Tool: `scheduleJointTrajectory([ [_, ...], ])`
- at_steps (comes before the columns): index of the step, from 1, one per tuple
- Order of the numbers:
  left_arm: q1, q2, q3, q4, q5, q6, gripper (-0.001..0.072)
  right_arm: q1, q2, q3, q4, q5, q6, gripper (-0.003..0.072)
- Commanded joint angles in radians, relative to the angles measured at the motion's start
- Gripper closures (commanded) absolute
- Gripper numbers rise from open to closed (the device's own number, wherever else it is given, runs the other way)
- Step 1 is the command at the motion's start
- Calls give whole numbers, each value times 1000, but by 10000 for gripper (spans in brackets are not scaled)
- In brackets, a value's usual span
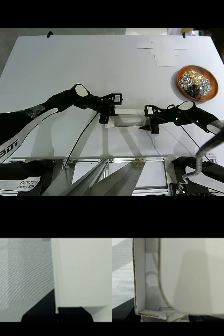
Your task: Fold the box and place the chain.
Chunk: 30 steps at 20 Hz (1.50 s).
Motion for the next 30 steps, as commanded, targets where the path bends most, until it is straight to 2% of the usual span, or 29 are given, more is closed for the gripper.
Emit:
scheduleJointTrajectory([
  [1, 0, 0, 1, 0, 1, 0, 699, 0, -1, 0, -3, 0, 0, 276],
  [18, 0, 0, 1, -7, 0, 0, 699, 0, 0, 0, -1, 0, 0, 276],
  [19, 0, 2, 1, -6, -6, -1, 662, 0, 0, 0, -1, 0, 0, 276],
  [21, 1, 13, 1, -7, -24, -7, 401, 0, 0, 0, -1, 0, 0, 276],
  [22, 2, 22, 1, -6, -24, -31, 296, 0, 0, 0, -1, 0, 0, 276],
  [23, 3, 31, 1, -2, -25, -47, 267, 0, 0, 0, -1, 0, 0, 276],
  [26, 3, 71, 1, 77, -29, -115, 245, 0, 0, 0, -1, 0, 0, 276],
  [27, 3, 89, 1, 131, -29, -161, 196, 0, 0, 0, -1, 0, 0, 276],
  [29, 3, 134, 1, 243, -29, -277, 8, 0, 0, 0, -1, 0, 0, 276],
  [30, 3, 163, 1, 303, -29, -336, 13, 0, 0, 0, -1, 0, 0, 276],
])
